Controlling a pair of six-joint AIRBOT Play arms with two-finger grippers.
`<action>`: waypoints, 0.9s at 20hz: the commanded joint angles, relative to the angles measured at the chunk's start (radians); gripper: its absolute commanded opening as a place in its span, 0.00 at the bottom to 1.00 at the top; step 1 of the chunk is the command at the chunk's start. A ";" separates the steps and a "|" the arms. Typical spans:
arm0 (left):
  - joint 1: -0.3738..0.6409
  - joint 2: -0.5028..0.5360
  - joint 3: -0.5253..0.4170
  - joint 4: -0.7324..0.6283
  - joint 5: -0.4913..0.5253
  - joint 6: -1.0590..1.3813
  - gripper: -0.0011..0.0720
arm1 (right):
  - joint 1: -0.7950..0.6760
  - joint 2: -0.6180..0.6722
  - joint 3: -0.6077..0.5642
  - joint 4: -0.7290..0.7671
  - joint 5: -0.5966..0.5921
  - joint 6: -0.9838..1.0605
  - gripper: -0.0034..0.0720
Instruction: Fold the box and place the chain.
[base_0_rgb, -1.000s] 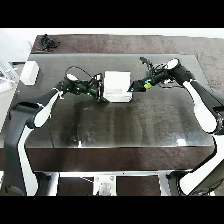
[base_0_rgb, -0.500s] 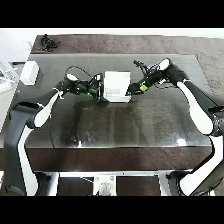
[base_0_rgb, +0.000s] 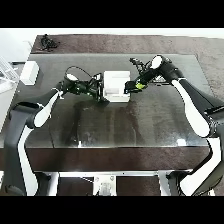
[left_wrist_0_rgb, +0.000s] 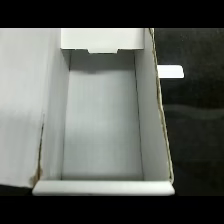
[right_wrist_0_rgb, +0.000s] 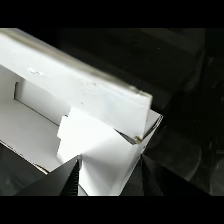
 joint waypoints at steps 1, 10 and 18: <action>0.000 0.001 0.000 0.001 0.000 0.002 0.46 | 0.032 0.000 0.011 -0.092 -0.004 0.119 0.65; 0.000 0.001 0.000 0.001 0.000 0.002 0.46 | 0.101 -0.001 0.011 -0.268 -0.121 0.406 0.64; 0.000 0.001 0.000 0.001 -0.001 0.002 0.46 | 0.132 -0.001 0.011 -0.343 -0.115 0.470 0.64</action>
